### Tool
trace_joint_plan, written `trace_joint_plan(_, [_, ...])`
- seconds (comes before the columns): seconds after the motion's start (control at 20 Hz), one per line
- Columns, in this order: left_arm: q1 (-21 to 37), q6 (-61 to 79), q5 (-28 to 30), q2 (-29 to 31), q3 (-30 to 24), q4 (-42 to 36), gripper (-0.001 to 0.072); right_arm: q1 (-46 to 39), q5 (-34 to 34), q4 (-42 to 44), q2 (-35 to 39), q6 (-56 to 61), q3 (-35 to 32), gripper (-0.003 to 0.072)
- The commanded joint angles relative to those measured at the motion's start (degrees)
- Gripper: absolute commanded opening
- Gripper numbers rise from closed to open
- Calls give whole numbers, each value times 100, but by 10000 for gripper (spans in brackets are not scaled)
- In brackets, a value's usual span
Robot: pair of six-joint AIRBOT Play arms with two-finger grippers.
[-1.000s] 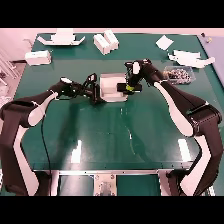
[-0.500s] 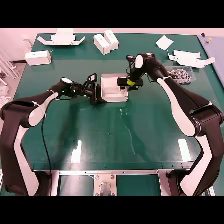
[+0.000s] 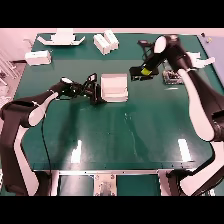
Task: Fold the box and place the chain.
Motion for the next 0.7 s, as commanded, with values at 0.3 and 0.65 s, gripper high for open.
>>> trace_joint_plan(0.3, [7,2,0,4,2,2,632,-1770,-1034,15,505,-1910,-44,489])
trace_joint_plan(0.65, [7,4,9,4,2,2,633,-2999,-1818,791,-90,-2028,-44,452])
